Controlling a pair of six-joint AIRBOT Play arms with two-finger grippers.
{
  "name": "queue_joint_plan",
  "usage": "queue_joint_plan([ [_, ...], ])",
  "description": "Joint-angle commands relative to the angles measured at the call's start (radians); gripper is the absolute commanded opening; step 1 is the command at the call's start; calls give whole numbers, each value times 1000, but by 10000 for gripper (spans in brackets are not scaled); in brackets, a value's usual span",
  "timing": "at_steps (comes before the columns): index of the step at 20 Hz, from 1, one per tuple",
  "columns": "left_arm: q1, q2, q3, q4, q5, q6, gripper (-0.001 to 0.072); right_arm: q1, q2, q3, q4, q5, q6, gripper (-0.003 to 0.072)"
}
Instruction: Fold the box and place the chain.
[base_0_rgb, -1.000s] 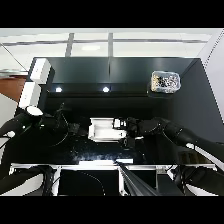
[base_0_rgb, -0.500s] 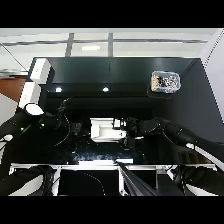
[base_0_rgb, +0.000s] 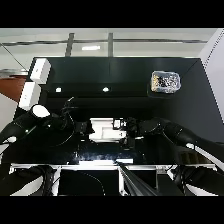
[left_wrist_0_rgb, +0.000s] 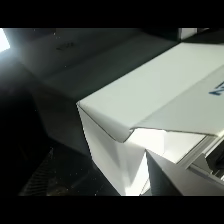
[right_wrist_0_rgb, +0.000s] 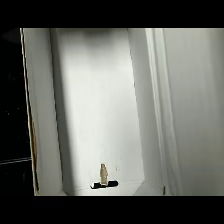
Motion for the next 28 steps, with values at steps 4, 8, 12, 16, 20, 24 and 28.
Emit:
queue_joint_plan([
  [4, -98, 1, 5, 71, 91, -165, 677, 0, 0, 0, 0, 4, 1, 526],
  [8, -225, 1, 60, 247, 140, -417, 677, 0, 0, 0, -1, 4, 8, 526],
  [12, -326, 1, 117, 500, 124, -692, 644, 0, 0, -1, 0, 4, 11, 527],
  [16, -407, 0, 135, 594, 130, -877, 544, 0, 0, -1, 0, 4, 12, 526],
  [20, -487, 0, 139, 684, 122, -1021, 491, 0, 0, -1, 0, 4, 15, 526],
  [24, -525, -2, 139, 721, 115, -1064, 352, 0, 0, -1, 0, 4, 15, 526],
  [28, -539, -2, 140, 721, 129, -1067, 359, 0, 0, -1, 0, 4, 15, 526],
])
